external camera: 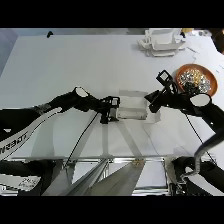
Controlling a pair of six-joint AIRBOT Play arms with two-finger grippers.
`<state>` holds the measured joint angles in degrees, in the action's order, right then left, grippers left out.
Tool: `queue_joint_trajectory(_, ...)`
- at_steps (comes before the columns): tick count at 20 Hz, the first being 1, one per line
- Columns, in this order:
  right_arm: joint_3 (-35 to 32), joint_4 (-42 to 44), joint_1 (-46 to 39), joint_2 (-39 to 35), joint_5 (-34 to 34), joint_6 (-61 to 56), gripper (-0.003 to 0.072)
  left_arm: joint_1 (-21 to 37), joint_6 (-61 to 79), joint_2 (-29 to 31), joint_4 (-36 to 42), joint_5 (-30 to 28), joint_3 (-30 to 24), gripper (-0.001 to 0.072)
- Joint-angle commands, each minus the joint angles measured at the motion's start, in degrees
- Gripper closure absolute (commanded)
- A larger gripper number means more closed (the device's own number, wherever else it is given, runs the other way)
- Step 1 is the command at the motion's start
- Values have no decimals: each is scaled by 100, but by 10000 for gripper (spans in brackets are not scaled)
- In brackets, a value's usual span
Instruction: Fold the box and place the chain.
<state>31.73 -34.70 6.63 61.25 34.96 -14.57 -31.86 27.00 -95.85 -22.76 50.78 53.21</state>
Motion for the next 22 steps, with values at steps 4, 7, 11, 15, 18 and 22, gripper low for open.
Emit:
queue_joint_trajectory(4, 4, -437, 9, 345, -160, -428, 671, 4, 0, 2, 0, 0, -2, 504)
queue_joint_trajectory(7, 7, -1132, 7, 363, -96, -1154, 671, 4, 0, 2, 0, 0, -2, 504)
queue_joint_trajectory(11, 122, -979, 9, -11, 304, -1257, 671, 4, 0, 2, 0, 0, -2, 504)
queue_joint_trajectory(15, 238, -1071, 9, -1047, 553, -1257, 671, 4, 0, 2, -2, 0, -2, 504)
queue_joint_trajectory(18, 238, -1617, 9, -1652, 1137, -1257, 671, 4, -2, 2, -2, 0, -2, 504)
queue_joint_trajectory(22, 234, -2660, 9, -1766, 2002, -1215, 671, 4, -2, 2, 0, 0, -2, 504)
